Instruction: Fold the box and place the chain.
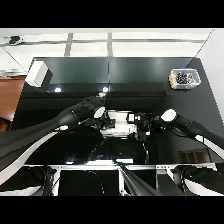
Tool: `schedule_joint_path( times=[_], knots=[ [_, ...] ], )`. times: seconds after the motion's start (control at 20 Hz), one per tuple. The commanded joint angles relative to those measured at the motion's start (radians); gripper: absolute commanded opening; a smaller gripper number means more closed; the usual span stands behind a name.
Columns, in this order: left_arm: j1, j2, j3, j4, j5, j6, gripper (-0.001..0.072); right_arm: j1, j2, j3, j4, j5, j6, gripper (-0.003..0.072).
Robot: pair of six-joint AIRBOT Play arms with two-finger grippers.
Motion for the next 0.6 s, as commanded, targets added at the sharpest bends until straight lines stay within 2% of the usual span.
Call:
schedule_joint_path(
  times=[0.0,0.2,0.25,0.3,0.35,0.55],
  knots=[
    [-0.001,-0.002,0.007,-0.019,0.011,-0.001,0.0044,0.0,0.001,0.0,-0.002,-0.002,-0.005,0.0308],
    [-0.002,-0.002,0.007,-0.027,0.011,-0.001,0.0055,0.0,0.001,0.0,-0.002,-0.002,-0.005,0.0308],
    [0.0,-0.002,0.007,-0.04,0.011,0.0,0.0161,0.0,0.001,0.0,-0.002,-0.002,-0.005,0.0308],
    [-0.001,-0.002,0.007,-0.038,0.011,0.0,0.034,0.0,0.001,0.0,-0.002,-0.002,-0.005,0.0308],
    [0.0,-0.002,0.007,-0.037,0.01,0.0,0.045,0.0,0.001,0.0,-0.002,-0.002,-0.005,0.0308],
    [0.0,-0.003,0.007,-0.03,0.009,-0.004,0.0445,0.0,0.001,0.0,-0.002,-0.002,-0.005,0.0308]
  ],
)
